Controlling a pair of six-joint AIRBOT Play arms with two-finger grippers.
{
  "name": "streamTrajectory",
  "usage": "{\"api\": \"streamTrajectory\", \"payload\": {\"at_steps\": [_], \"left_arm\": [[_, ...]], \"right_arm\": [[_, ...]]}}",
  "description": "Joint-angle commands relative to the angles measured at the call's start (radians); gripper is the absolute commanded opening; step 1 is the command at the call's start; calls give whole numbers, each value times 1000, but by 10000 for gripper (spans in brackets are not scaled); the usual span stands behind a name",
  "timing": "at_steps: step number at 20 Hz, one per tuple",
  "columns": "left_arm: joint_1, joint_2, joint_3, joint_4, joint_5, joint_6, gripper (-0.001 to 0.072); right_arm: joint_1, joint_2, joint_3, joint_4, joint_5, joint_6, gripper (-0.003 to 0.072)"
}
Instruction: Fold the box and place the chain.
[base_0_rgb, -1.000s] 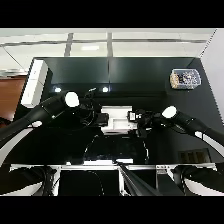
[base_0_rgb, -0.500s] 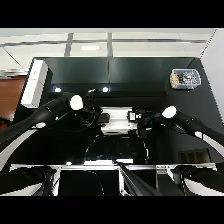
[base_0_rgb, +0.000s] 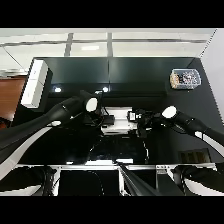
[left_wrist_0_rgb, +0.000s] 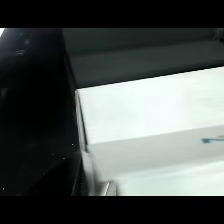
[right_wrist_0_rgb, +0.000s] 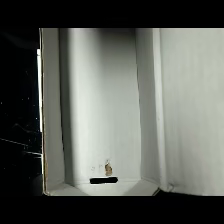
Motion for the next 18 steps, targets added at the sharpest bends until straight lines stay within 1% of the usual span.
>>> {"api": "streamTrajectory", "payload": {"at_steps": [1, 9, 11, 16, 18], "left_arm": [[-59, -24, 52, 148, -42, -174, 233], [-43, -47, 53, 139, -66, -193, 233], [-43, -60, 53, 106, -60, -192, 234], [-43, -74, 53, 82, -37, -192, 228], [-43, -74, 53, 69, -23, -192, 23]], "right_arm": [[0, 1, 0, 0, 0, 0, 127], [0, 1, 0, 0, 0, 0, 127], [0, 0, 0, 0, 0, 0, 127], [0, 0, 0, 0, 0, 0, 127], [0, 0, 0, 0, 0, 0, 127]]}}
